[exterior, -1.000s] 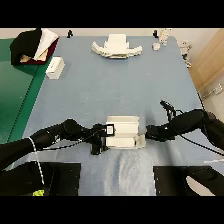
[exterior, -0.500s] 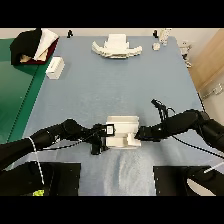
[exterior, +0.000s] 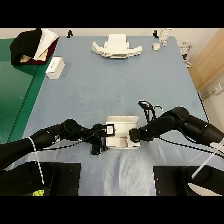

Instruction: Fold the box.

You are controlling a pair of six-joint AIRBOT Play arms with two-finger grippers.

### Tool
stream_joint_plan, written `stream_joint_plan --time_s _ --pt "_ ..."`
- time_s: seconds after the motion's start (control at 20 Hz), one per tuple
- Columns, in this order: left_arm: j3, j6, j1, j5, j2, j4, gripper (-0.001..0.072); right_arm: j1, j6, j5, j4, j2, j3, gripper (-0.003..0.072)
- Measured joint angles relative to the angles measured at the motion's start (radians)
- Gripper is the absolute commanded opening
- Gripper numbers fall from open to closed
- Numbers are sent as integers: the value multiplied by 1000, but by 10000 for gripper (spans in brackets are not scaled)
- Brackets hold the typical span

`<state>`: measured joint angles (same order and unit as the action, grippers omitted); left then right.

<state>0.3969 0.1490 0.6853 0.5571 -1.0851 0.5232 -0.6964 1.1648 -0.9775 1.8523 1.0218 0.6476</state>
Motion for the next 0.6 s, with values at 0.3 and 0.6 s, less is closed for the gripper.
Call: stream_joint_plan --time_s 0.3,0.6 --pt "0 0 0 0 0 0 312 -167 -320 -96 -195 129 116 419" --pt "0 0 0 0 0 0 313 -235 -486 -132 -281 221 158 263"
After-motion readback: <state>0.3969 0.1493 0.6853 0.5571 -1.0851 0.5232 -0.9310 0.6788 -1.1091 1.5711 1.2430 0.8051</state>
